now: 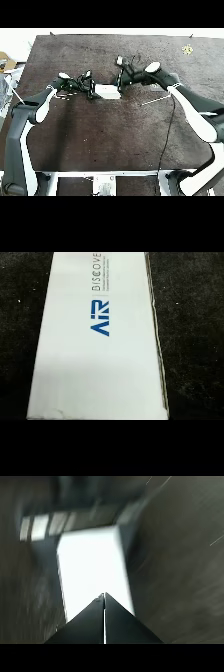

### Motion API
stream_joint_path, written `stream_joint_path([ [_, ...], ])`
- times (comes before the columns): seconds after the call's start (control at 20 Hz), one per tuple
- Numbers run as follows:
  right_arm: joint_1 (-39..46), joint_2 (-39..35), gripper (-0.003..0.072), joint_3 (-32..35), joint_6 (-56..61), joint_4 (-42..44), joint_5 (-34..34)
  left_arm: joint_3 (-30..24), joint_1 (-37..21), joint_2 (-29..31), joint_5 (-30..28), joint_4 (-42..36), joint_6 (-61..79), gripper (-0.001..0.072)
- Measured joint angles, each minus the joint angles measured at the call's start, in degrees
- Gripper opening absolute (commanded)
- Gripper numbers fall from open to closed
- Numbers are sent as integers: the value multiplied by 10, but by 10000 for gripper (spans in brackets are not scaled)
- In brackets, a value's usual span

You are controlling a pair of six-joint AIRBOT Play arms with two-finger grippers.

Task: Fold the box and place the chain.

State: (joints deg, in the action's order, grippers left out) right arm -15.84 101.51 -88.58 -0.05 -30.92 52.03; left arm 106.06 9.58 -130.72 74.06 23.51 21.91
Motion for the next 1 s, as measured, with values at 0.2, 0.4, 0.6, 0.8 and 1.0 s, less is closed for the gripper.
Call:
stream_joint_path([
  [0.2, 2, -115, -2, 41, 81, 1, -75, 0, 0, 0, 0, 0, 0, 130],
  [0.4, 10, -263, -2, 169, 154, -36, -185, 0, 0, 0, 0, 0, 0, 129],
  [0.6, 50, -424, -1, 360, 199, -52, -283, 0, 0, 0, 0, 0, 0, 129],
  [0.8, 98, -575, -1, 558, 216, -54, -368, 0, 0, 0, 0, 0, 0, 130],
  [1.0, 122, -696, -1, 715, 221, -29, -451, 0, 0, 0, 0, -1, 0, 130],
])
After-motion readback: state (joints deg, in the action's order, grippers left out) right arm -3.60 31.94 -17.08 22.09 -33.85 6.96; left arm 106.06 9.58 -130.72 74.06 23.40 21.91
